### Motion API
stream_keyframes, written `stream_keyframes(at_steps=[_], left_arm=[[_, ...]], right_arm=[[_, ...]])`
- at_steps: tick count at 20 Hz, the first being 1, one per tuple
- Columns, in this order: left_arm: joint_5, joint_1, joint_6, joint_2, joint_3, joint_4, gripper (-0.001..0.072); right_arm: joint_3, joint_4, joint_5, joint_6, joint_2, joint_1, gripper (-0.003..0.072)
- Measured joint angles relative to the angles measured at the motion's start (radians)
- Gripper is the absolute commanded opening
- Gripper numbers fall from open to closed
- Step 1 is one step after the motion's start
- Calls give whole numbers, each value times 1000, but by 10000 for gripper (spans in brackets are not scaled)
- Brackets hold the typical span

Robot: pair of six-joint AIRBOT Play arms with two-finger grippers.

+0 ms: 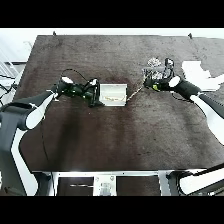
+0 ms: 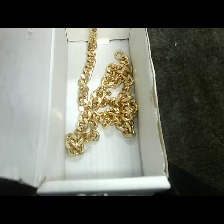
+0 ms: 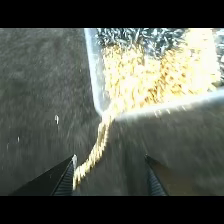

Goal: Fold the box and place the chain.

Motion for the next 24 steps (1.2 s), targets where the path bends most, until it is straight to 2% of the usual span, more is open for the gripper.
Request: stream_keyframes(at_steps=[3, 4, 7, 9, 15, 20, 24], left_arm=[[0, 0, 0, 0, 0, 0, 490], [0, 0, 0, 0, 0, 0, 491], [0, 0, 0, 0, 0, 0, 490], [0, 0, 0, 0, 0, 0, 491], [0, 0, 0, 0, 0, 0, 491], [0, 0, 0, 0, 0, 0, 491], [0, 0, 0, 0, 0, 0, 491]], right_arm=[[71, 81, -9, -68, -81, 1, 192], [90, 98, -10, -86, -98, 2, 13], [121, 124, 12, -127, -102, 3, 14], [130, 121, 74, -141, -49, 5, 13], [138, 31, 306, -153, 281, 59, 12], [139, -130, 375, -48, 544, 187, 12], [137, -270, 390, 84, 639, 343, 11]])
